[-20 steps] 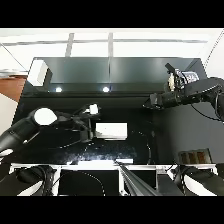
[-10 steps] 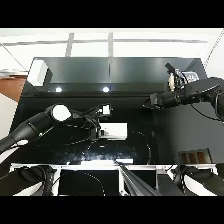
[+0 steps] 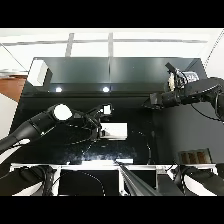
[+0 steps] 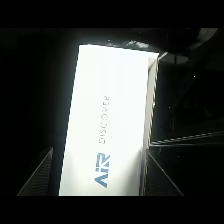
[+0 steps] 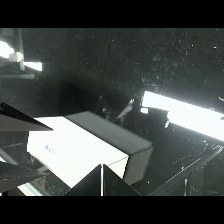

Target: Fold the box and place the chain.

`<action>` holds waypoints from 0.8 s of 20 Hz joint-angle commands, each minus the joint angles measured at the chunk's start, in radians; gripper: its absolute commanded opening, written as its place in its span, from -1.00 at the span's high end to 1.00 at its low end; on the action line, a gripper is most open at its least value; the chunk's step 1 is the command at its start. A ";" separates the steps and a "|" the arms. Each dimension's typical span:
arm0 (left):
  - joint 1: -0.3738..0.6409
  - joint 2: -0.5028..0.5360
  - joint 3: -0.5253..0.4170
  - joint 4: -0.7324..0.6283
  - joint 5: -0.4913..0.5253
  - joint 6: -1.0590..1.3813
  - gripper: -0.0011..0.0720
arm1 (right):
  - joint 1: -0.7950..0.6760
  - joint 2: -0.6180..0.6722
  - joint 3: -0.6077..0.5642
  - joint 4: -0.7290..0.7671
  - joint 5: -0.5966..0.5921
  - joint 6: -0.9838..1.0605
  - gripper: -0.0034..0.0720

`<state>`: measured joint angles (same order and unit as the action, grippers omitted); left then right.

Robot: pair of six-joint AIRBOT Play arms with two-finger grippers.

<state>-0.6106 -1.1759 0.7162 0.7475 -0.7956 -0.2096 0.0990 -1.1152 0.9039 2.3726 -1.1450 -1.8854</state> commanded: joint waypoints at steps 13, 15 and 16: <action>-0.013 -0.043 0.000 -0.023 -0.017 0.000 -0.97 | 0.001 0.001 0.000 -0.011 0.000 0.000 0.85; -0.012 -0.043 0.000 -0.023 -0.016 0.001 -0.97 | 0.001 0.001 0.000 -0.011 0.001 0.000 0.85; -0.012 -0.044 0.000 -0.023 -0.016 0.003 -0.97 | 0.001 0.001 0.000 -0.011 0.001 0.000 0.85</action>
<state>-0.6224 -1.2190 0.7162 0.7235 -0.8078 -0.2096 0.0990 -1.1152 0.9039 2.3615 -1.1446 -1.8851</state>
